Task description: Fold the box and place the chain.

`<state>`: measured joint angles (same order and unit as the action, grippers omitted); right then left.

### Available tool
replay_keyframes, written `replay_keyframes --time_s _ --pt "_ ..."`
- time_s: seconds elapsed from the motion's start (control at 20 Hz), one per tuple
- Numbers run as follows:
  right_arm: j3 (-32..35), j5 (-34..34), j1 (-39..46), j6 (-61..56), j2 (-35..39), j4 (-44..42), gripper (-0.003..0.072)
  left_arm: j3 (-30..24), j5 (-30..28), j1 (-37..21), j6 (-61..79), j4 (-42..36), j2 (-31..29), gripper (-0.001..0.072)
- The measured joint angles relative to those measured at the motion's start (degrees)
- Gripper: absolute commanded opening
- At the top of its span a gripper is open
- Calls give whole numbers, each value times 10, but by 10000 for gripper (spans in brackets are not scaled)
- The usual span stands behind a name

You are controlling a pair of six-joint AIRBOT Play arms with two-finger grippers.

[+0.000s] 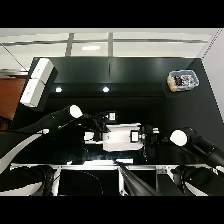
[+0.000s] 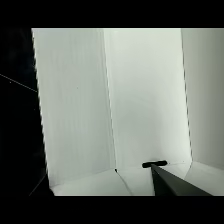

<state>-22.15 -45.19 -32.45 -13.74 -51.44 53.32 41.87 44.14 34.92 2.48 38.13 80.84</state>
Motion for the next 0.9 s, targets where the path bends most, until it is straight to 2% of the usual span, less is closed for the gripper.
replay_keyframes --time_s 0.5,0.9 --pt "-30 -2 1 -54 27 28 698 0 0 0 0 0 0 26" --pt "-51 0 50 -70 30 8 697 0 0 0 0 0 0 26"
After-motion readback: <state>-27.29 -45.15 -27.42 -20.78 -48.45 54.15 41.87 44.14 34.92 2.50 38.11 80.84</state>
